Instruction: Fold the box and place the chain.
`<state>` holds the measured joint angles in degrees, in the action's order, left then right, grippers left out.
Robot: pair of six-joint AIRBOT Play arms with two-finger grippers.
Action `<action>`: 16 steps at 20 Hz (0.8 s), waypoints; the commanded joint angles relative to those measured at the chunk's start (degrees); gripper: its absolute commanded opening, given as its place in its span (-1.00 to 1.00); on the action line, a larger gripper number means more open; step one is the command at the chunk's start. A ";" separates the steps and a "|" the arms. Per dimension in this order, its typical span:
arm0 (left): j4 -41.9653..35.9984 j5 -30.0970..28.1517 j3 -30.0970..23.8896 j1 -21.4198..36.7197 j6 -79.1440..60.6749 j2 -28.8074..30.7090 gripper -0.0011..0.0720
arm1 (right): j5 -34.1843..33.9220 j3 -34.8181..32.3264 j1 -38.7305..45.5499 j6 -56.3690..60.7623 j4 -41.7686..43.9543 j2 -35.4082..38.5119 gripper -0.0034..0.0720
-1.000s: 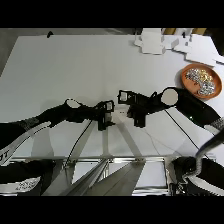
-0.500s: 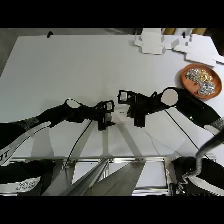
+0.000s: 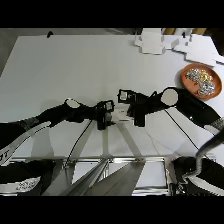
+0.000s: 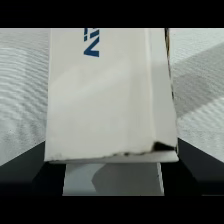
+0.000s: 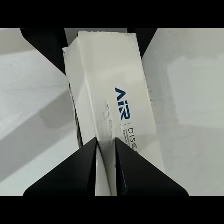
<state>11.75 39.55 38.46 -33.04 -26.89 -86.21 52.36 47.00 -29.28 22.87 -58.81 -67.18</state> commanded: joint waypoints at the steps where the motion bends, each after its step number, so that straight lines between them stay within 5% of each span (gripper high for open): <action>1: 0.04 0.11 0.00 -0.02 -0.07 0.02 -0.51 | -1.01 -0.02 0.02 0.02 0.59 0.04 -0.65; 7: 0.04 0.11 0.00 -0.02 -0.07 0.02 -0.51 | -1.01 -0.02 0.02 0.02 0.59 0.02 -0.65; 9: 0.04 0.11 0.00 -0.02 -0.07 0.02 -0.51 | -1.40 -0.04 0.02 0.07 0.59 0.00 -0.81; 16: 0.04 0.11 0.00 -0.02 -0.07 0.02 -0.51 | 0.98 -0.17 0.00 0.98 0.28 -0.87 -0.73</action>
<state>11.75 39.57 38.46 -33.01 -26.92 -86.21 51.16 46.87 -29.28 23.94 -58.02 -67.79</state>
